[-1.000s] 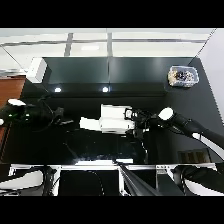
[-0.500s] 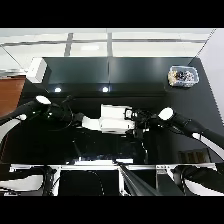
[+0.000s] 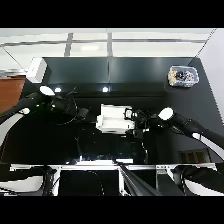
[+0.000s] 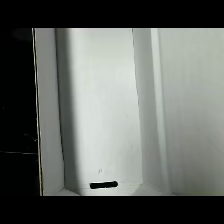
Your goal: Fold the box and place the chain.
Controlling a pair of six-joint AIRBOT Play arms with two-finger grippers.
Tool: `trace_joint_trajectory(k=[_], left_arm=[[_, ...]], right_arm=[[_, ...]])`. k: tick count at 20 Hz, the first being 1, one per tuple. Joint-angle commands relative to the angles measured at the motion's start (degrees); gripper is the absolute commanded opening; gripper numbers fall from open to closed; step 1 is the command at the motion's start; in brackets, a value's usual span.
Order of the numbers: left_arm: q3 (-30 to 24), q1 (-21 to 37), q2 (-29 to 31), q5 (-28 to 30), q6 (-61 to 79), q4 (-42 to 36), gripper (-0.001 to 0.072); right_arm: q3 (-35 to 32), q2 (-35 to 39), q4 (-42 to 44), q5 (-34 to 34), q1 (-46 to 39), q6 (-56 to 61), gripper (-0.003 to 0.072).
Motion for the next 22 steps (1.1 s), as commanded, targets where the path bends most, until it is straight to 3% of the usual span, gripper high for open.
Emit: trace_joint_trajectory(k=[1,5,8,9,10,13,22], left_arm=[[2.1,-4.52,-0.02,1.57,-4.2,1.09,0.0686],[4.31,-9.55,-0.02,6.08,-13.22,7.21,0.0686],[6.1,-11.85,0.02,6.71,-16.15,7.28,0.0657],[6.84,-12.37,0.07,6.34,-17.2,7.3,0.0593],[7.48,-12.72,0.07,5.9,-18.6,7.67,0.0592],[9.25,-13.38,0.07,4.15,-23.82,10.34,0.0494],[10.16,-19.21,0.07,7.93,-37.31,22.03,0.0491]], right_arm=[[-0.02,-0.02,0.02,0.02,0.02,0.0,0.0178],[-0.02,-0.02,0.02,0.02,0.02,0.0,0.0178],[-0.02,-0.02,0.02,0.02,0.02,0.0,0.0178],[-0.02,-0.02,0.02,0.02,0.02,0.0,0.0178],[-0.02,-0.02,0.02,0.02,0.02,0.0,0.0178],[-0.02,-0.02,0.02,0.02,0.02,0.0,0.0178],[-0.02,-0.02,0.02,0.02,0.02,0.0,0.0178]])
